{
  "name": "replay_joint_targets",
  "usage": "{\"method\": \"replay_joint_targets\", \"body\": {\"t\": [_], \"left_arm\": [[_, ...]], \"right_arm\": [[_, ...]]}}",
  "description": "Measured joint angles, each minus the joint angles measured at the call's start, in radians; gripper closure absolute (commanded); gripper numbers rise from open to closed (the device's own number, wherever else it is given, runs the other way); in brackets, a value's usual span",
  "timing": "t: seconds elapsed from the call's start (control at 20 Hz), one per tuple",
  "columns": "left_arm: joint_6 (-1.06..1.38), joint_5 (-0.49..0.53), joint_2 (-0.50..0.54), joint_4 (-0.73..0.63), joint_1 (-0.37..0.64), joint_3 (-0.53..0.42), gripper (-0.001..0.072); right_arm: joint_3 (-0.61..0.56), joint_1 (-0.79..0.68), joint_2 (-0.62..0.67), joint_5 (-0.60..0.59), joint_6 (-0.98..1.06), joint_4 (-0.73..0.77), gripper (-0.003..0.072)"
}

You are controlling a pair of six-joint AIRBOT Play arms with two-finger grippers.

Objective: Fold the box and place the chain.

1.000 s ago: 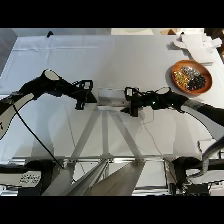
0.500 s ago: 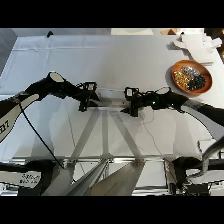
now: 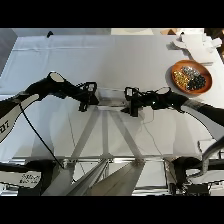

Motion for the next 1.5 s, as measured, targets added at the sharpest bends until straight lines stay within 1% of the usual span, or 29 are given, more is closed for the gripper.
{"method": "replay_joint_targets", "body": {"t": [0.2, 0.5, 0.65, 0.8, 1.0, 1.1, 1.25, 1.5], "left_arm": [[-0.078, 0.003, 0.047, 0.016, 0.01, 0.0, 0.0704], [-0.294, -0.002, 0.183, 0.14, 0.021, 0.0, 0.0705], [-0.483, -0.003, 0.246, 0.17, 0.046, 0.0, 0.0705], [-0.715, 0.005, 0.273, 0.185, 0.109, 0.0, 0.0705], [-0.995, 0.048, 0.274, 0.2, 0.212, 0.0, 0.0705], [-1.125, 0.073, 0.259, 0.237, 0.24, -0.004, 0.0702], [-1.25, 0.094, 0.225, 0.253, 0.244, -0.035, 0.0704], [-1.324, 0.096, 0.162, 0.186, 0.201, -0.079, 0.0703]], "right_arm": [[0.0, 0.0, 0.0, -0.001, 0.0, -0.001, 0.0282], [0.0, 0.0, 0.0, 0.0, 0.0, -0.002, 0.0282], [0.0, 0.0, 0.0, 0.0, 0.0, -0.002, 0.0282], [0.0, 0.0, 0.0, 0.0, 0.0, -0.002, 0.0282], [0.0, 0.0, 0.0, 0.0, 0.0, -0.002, 0.0282], [0.0, 0.0, 0.0, 0.0, 0.0, -0.002, 0.0282], [0.0, 0.0, 0.0, 0.0, 0.0, -0.002, 0.0282], [0.0, 0.0, 0.0, 0.0, 0.0, -0.002, 0.0282]]}}
